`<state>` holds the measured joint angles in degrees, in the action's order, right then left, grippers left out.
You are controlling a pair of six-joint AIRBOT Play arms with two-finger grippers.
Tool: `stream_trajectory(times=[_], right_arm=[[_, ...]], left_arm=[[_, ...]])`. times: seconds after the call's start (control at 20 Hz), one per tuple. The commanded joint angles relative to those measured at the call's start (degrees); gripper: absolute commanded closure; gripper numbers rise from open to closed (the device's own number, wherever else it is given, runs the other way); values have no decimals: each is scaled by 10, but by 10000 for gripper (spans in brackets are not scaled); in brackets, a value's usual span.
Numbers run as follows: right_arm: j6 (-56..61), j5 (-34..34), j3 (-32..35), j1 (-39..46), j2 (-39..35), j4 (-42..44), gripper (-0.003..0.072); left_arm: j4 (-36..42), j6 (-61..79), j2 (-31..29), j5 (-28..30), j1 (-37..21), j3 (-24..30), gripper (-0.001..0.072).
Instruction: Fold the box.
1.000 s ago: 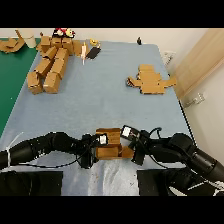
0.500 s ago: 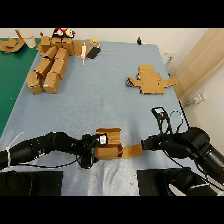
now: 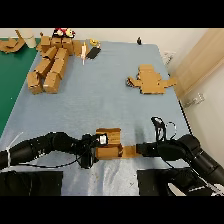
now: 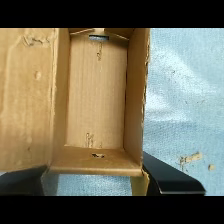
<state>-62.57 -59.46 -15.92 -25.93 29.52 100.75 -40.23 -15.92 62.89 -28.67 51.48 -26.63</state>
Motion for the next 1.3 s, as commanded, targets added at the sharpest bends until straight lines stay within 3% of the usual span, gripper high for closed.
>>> stream_trajectory(times=[0.0,0.65,0.7,0.8,1.25], right_arm=[[-20,42,17,2,15,57,683],[-93,97,16,2,13,187,682],[-98,102,16,2,4,193,665],[-99,101,16,2,-11,204,524],[-99,110,16,2,-15,230,523]], left_arm=[[0,0,0,0,0,0,196],[0,0,0,0,0,0,196],[0,0,0,0,0,0,195],[0,0,0,0,0,0,196],[0,0,0,0,0,0,196]])
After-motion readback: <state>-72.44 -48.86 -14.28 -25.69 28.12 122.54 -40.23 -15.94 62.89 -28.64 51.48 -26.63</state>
